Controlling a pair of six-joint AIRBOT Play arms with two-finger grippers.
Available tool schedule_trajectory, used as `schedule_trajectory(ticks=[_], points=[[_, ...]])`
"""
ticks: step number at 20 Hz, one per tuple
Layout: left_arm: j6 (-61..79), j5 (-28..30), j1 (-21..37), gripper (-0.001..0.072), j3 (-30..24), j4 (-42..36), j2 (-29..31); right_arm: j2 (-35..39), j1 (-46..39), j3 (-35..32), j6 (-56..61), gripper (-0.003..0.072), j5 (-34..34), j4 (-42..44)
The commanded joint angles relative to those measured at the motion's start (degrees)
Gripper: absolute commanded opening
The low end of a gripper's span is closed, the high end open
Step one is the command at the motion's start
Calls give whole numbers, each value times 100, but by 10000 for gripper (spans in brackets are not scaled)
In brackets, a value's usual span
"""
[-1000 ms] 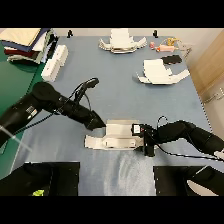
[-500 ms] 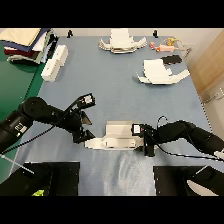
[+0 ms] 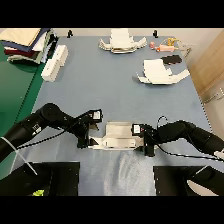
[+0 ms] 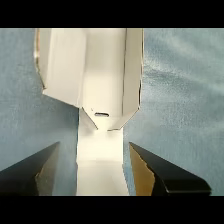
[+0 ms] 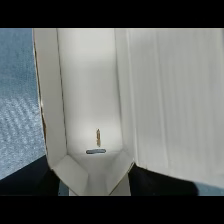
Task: Fold the box.
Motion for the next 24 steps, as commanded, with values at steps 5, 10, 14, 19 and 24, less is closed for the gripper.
schedule_trajectory(ticks=[5,10,14,19,24], points=[[378,249,-380,514,-48,-251,-625,-2,4,-2,0,514,0,0],[476,531,-601,186,-44,-758,-844,-2,4,-2,0,514,2,0],[487,1023,-844,167,-44,-859,-925,-2,4,-2,0,513,0,0],[481,1012,-916,334,-46,-1016,-925,-2,4,-2,0,514,0,0],[310,769,-916,549,-50,-1014,-925,-2,4,-2,0,514,0,0]])
